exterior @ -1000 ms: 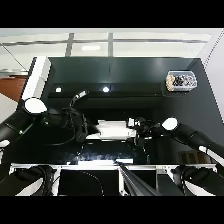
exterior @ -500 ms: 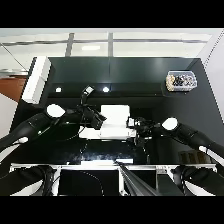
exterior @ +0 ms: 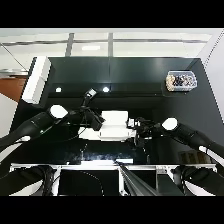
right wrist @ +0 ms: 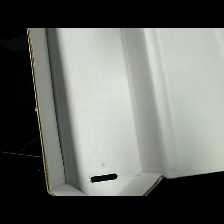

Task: Fold the box and place the chain.

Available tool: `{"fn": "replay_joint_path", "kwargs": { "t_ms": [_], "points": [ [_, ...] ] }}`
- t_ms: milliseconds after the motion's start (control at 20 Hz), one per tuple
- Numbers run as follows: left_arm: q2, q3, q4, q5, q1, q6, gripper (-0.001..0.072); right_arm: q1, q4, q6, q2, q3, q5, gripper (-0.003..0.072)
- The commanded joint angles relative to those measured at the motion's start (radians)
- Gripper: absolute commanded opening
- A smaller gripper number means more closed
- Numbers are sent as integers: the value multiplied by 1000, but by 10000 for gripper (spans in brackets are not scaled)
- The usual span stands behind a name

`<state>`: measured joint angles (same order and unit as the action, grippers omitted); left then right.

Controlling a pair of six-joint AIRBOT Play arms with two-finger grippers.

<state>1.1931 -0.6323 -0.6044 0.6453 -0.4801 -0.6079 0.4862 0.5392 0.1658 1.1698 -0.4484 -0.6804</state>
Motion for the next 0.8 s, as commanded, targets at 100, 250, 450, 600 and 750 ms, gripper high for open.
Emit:
{"fn": "replay_joint_path", "kwargs": {
  "t_ms": [100, 250, 450, 600, 750],
  "points": [
    [-161, -5, -202, 166, 169, -82, 249, 1, -2, -1, 0, 0, 1, 471],
    [-191, -3, -244, 308, 272, -75, 710, 1, -2, -1, 0, 0, 0, 471],
    [-181, 13, -379, 490, 283, 447, 652, 1, -3, -1, 0, 0, 0, 471],
    [-145, 31, -264, 430, 244, 569, 652, 1, -3, -1, 0, 0, 1, 471],
    [-92, 31, -239, 347, 174, 648, 657, 1, -3, -1, 0, 0, 1, 471]
  ]
}}
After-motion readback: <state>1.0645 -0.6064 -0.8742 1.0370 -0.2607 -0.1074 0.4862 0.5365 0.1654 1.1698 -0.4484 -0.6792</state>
